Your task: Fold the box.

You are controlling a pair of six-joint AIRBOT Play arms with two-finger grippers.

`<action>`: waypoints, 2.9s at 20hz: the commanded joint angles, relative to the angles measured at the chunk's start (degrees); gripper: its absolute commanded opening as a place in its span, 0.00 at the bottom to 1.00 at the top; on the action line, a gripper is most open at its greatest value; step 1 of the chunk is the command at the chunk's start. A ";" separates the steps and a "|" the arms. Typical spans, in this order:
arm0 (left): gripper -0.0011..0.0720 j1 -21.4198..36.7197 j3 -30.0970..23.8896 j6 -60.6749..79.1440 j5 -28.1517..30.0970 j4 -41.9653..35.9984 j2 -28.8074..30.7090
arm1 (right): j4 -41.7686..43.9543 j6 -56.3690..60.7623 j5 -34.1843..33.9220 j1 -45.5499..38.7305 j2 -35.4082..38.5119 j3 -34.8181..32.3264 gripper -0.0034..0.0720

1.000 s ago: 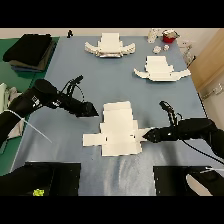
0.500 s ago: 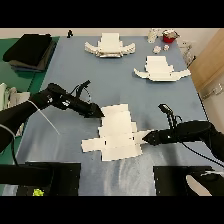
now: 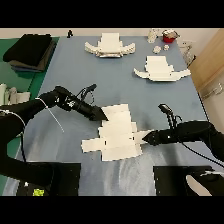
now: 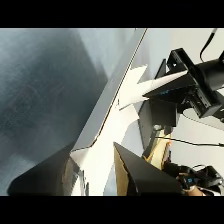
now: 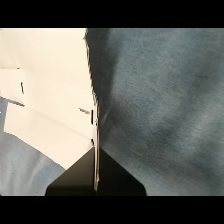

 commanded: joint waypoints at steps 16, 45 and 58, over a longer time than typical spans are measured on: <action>0.13 -3.96 1.75 4.50 -4.02 1.68 -0.42 | -0.48 0.04 0.00 0.04 0.02 -0.02 0.05; 0.02 -21.29 -12.70 46.93 25.66 2.73 27.58 | -40.48 42.12 9.42 -0.09 0.00 14.67 0.68; 0.03 -22.77 -18.84 43.01 31.43 4.87 29.57 | -36.52 42.21 11.69 -0.04 -0.07 14.67 0.68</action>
